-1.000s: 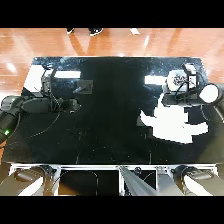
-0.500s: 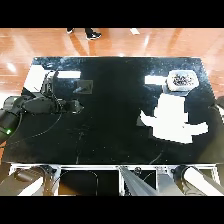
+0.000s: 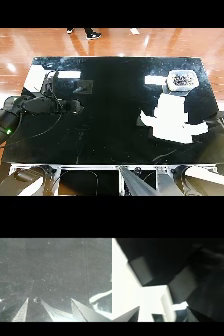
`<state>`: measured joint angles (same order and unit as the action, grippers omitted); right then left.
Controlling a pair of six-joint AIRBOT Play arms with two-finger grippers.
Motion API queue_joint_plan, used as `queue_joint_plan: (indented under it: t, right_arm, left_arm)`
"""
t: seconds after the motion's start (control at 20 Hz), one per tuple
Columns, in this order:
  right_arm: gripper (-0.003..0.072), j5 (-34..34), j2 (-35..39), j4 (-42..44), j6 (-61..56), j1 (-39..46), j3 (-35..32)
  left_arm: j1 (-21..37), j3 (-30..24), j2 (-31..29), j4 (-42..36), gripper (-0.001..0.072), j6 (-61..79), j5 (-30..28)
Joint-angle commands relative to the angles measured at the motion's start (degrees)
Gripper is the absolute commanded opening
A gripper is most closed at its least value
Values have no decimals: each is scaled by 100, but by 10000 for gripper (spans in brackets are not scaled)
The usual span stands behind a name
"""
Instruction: Fold the box and place the chain.
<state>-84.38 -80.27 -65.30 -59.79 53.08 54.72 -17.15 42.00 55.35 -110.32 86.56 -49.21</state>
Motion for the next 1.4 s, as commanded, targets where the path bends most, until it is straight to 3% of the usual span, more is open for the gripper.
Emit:
queue_joint_plan:
  t: [0.0,0.25,0.8,0.85,0.95,1.0,1.35]
  right_arm:
    - [720,-789,-662,275,289,-173,20]
    - [720,-619,-756,-367,291,-623,20]
    - [720,-476,-774,-245,348,-1241,15]
    - [621,-503,-774,-247,350,-1325,15]
    - [74,-588,-774,-247,450,-1434,15]
    - [23,-656,-774,-249,531,-1467,15]
    - [32,-1073,-400,507,581,-1711,13]
  left_arm:
    - [-2,7,2,-105,603,-11,-4]
    - [-2,7,2,-138,603,-120,-11]
    - [-2,7,2,-138,603,-122,20]
    - [-2,7,2,-138,603,-122,20]
    - [-2,7,2,-138,603,-122,17]
    - [-2,7,2,-140,603,-122,17]
    - [-2,7,2,-138,603,-127,17]
